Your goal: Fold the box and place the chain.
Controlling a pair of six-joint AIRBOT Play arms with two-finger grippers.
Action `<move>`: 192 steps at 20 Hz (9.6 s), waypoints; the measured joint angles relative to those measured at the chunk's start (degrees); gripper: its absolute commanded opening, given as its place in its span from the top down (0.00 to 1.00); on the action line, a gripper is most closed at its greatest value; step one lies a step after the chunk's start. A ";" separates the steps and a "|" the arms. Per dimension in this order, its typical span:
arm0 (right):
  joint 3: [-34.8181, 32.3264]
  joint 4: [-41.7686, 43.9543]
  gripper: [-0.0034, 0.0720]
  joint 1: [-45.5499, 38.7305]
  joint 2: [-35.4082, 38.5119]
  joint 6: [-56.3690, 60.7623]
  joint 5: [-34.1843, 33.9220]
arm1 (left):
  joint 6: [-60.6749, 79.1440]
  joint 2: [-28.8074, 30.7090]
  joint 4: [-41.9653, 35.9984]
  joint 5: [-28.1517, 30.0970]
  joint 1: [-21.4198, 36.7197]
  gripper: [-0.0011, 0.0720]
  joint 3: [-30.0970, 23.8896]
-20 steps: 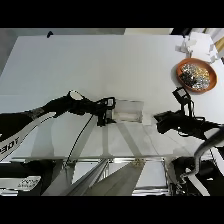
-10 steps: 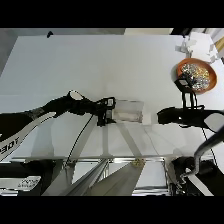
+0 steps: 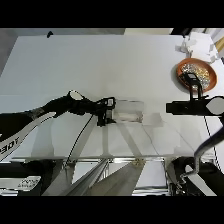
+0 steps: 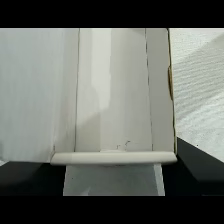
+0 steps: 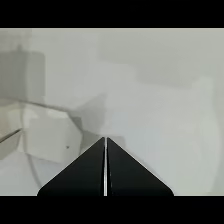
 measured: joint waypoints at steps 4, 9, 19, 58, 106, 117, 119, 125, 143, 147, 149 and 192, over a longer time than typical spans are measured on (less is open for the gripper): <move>0.07 2.34 0.93 -2.05 -4.57 -3.67 -0.37 | 0.00 0.00 0.00 0.00 0.00 0.97 0.00; 0.09 6.16 0.93 -2.49 -11.17 -7.72 -0.57 | 0.00 0.00 0.00 0.02 0.00 0.97 0.00; 0.07 13.49 0.93 -0.17 -15.63 -13.88 1.49 | 0.04 0.00 0.02 -0.04 0.00 0.97 0.00; -1.11 23.98 0.41 10.99 -13.86 -15.15 -1.62 | -0.02 0.00 0.00 0.02 0.00 0.97 0.00; 10.10 -9.14 0.65 32.72 -25.46 40.81 -6.43 | -0.13 0.00 0.00 0.00 0.02 0.97 0.02; 10.12 -11.19 0.93 34.10 -26.73 41.29 -6.40 | -0.02 0.00 -0.07 -0.11 0.04 0.97 0.02; 10.14 -11.32 0.93 34.40 -26.88 41.42 -6.29 | -0.02 0.00 -0.07 -0.11 0.04 0.97 0.02; 10.08 -11.17 0.70 34.73 -27.19 41.07 -6.38 | 0.04 0.00 0.09 -0.07 0.02 0.97 0.02; 10.10 -12.33 0.51 34.77 -27.28 39.74 -4.52 | 0.04 -0.02 0.00 0.04 0.00 0.97 0.00; 10.08 -14.05 0.51 34.75 -24.57 39.63 -3.74 | 0.04 -0.02 0.00 0.02 0.00 0.97 0.00; 10.10 -14.86 0.51 34.75 -22.93 39.54 -3.85 | 0.02 -0.02 0.00 0.02 0.00 0.97 0.00; 32.22 -24.09 0.67 -8.59 -28.57 6.47 -5.14 | -0.02 -0.02 0.00 0.00 0.00 0.97 0.00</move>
